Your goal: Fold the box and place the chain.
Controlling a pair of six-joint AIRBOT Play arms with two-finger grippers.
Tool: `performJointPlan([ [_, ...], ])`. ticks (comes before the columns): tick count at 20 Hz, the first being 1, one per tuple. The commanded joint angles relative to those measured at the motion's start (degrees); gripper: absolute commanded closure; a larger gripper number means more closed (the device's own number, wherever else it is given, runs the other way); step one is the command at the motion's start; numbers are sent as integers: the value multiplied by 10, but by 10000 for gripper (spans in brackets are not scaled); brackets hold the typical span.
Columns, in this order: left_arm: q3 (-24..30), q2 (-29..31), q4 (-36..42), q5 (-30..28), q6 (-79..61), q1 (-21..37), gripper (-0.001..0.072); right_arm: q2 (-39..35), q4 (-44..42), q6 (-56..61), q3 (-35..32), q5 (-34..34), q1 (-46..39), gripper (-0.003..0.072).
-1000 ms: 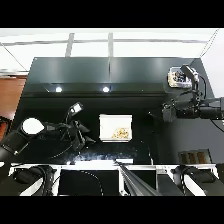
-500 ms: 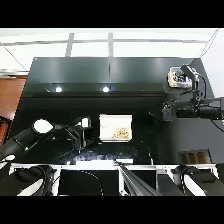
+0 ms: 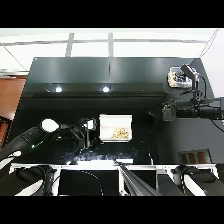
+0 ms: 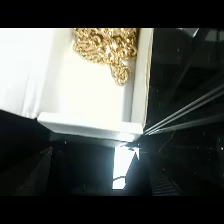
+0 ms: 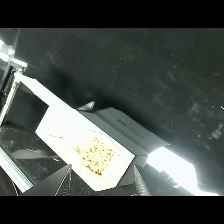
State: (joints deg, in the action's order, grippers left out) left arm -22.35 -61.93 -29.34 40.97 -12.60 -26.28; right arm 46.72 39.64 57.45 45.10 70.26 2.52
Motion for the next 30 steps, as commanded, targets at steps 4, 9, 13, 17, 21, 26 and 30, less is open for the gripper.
performJointPlan([
  [4,-30,-37,15,28,-6,-2,2,0,0,0,0,1,0,232],
  [9,-59,-67,13,43,-7,-2,2,0,0,0,0,4,0,232],
  [13,-60,-78,7,45,-10,-14,3,0,0,0,0,4,0,231],
  [17,-63,-80,4,38,-9,-29,108,0,2,0,0,-8,0,232],
  [21,-63,-80,4,38,-9,-29,246,3,25,0,-1,-61,8,-34],
  [26,-63,-80,4,38,-9,-29,246,88,23,8,17,-187,114,-34],
  [30,-63,-80,4,38,-9,-29,246,197,24,-41,28,-218,173,-34],
])
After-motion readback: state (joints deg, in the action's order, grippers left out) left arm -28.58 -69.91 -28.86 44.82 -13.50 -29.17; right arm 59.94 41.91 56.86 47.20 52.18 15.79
